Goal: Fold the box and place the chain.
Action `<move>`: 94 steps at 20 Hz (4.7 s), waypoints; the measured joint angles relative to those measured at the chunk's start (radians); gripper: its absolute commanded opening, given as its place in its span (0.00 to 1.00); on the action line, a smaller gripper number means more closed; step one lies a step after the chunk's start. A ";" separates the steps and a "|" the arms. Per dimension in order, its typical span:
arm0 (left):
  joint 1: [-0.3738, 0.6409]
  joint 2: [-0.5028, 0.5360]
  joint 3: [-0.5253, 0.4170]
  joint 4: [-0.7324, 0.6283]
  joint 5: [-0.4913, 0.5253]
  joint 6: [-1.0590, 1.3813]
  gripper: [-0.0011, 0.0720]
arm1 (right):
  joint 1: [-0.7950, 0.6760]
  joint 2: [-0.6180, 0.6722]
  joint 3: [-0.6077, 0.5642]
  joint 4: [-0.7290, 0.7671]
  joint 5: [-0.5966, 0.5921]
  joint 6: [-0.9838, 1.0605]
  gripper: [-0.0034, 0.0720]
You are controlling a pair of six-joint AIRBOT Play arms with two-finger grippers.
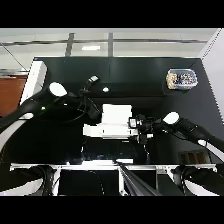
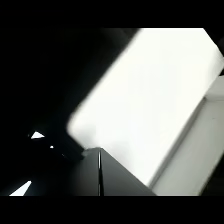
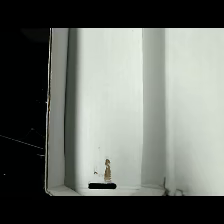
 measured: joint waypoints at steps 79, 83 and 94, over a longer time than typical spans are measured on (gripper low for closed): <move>0.207 -0.008 -0.347 -0.103 -0.128 -0.371 0.05 | 0.004 0.000 0.000 -0.001 -0.007 0.004 0.64; 0.214 -0.017 -0.347 -0.135 -0.117 -0.311 0.05 | 0.004 0.000 0.000 -0.001 -0.008 0.005 0.64; 0.207 -0.020 -0.284 -0.316 -0.235 -0.109 0.70 | 0.004 0.000 0.000 -0.001 -0.008 0.005 0.64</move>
